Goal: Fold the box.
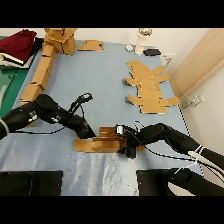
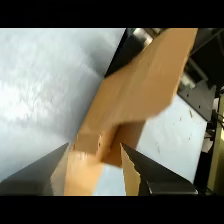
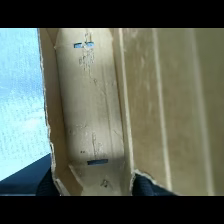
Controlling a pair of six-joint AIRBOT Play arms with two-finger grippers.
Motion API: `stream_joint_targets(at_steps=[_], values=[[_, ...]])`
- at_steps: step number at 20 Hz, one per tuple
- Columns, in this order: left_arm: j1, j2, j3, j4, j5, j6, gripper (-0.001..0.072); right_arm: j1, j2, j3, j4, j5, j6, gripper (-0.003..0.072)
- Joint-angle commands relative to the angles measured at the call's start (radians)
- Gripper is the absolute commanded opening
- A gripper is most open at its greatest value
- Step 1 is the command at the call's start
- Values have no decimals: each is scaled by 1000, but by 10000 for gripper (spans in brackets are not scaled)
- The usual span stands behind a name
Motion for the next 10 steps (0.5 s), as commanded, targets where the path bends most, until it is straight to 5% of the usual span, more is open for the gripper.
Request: stream_joint_targets(at_steps=[1,2,5,8,10], values=[[23,83,-2,185,-154,-330,273,0,0,1,0,0,0,505],[14,82,-5,173,-197,-377,22,0,0,1,0,-1,0,505],[-77,79,-50,-69,-184,-496,11,0,0,1,0,0,0,505],[-150,51,-47,-248,29,-504,12,0,0,1,0,0,0,505],[-148,22,-16,-254,164,-493,12,0,0,1,0,0,0,506]])
